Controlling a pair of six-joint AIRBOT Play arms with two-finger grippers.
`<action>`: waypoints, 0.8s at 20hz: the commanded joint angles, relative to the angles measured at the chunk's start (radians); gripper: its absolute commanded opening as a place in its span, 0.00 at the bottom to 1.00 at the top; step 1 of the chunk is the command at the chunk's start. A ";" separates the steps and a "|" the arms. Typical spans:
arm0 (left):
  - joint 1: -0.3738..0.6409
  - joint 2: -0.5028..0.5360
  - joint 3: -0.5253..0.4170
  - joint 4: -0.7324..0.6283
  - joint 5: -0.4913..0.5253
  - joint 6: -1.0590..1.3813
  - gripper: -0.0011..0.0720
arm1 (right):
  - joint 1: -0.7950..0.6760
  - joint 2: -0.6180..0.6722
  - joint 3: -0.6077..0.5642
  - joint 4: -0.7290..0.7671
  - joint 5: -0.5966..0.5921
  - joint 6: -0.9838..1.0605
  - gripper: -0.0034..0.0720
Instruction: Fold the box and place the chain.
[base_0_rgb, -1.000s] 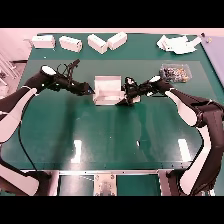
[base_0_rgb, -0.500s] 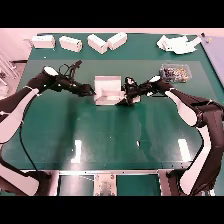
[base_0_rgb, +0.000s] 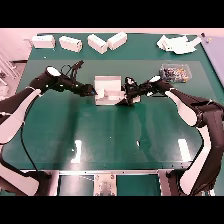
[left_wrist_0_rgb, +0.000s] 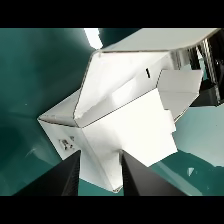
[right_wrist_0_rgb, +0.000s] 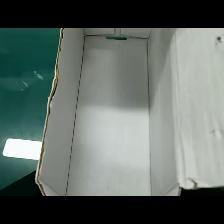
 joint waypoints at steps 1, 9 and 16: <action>-0.011 0.000 0.000 0.044 0.008 -0.027 0.44 | 0.000 0.001 0.000 0.000 0.000 0.000 0.79; -0.072 0.003 0.015 0.071 0.041 -0.132 0.44 | 0.000 0.001 0.000 0.000 0.000 0.000 0.79; -0.072 0.003 0.017 0.198 0.040 -0.267 0.44 | 0.000 0.001 0.000 0.000 0.000 0.000 0.79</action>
